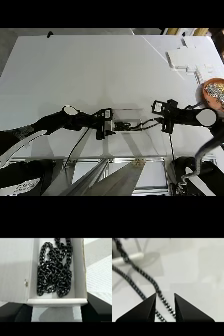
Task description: Fold the box and place the chain.
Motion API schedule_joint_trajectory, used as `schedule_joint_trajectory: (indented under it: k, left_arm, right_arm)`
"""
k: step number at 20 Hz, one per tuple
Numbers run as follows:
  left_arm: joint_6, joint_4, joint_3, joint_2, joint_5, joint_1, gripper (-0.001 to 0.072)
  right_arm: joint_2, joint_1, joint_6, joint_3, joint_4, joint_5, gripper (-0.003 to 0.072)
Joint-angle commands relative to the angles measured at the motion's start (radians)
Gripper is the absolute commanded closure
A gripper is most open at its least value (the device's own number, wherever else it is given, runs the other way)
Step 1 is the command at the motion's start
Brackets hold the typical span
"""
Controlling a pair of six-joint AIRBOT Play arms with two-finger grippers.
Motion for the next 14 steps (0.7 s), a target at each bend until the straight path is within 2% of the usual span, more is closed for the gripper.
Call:
schedule_joint_trajectory:
  k: [1,7,14]
  left_arm:
    - [0.0,0.0,0.0,-0.001,0.0,0.0,0.0499]
    - [0.0,0.0,0.0,-0.001,0.0,0.0,0.0499]
    - [0.0,0.0,0.0,-0.001,0.0,0.0,0.0499]
  right_arm:
    - [-0.058,-0.016,-0.183,-0.042,-0.058,0.017,0.0461]
    - [-0.15,0.011,-0.268,-0.047,-0.058,-0.06,0.0461]
    - [-0.244,0.011,-0.306,-0.047,-0.058,-0.059,0.0487]
